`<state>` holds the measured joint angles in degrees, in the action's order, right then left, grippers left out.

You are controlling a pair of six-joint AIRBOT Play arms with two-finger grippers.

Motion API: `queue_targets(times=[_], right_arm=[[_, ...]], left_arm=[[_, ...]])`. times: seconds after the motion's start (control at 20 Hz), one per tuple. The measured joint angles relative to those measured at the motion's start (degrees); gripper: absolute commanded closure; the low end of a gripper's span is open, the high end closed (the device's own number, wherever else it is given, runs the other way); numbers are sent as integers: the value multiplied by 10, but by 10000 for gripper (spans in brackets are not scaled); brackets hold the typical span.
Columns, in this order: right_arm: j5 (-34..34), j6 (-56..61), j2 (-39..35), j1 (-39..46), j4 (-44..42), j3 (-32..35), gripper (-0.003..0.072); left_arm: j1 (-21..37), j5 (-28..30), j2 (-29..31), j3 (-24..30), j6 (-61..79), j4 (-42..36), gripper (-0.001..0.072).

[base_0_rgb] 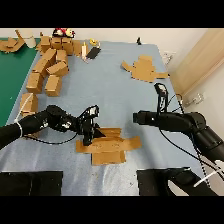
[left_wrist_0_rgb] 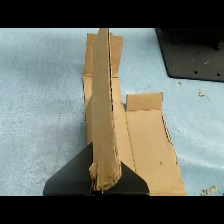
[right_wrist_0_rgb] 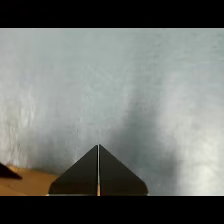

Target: Fold the box.

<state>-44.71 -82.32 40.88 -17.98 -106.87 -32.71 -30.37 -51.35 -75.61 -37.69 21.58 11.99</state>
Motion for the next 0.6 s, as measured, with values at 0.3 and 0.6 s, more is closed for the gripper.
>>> queue_targets(times=[0.3,0.6], right_arm=[[-176,51,-36,-133,11,0,685],[-224,163,-50,-455,167,16,685]], left_arm=[[0,-1,0,0,-1,1,699],[0,-1,0,0,-2,0,699]])
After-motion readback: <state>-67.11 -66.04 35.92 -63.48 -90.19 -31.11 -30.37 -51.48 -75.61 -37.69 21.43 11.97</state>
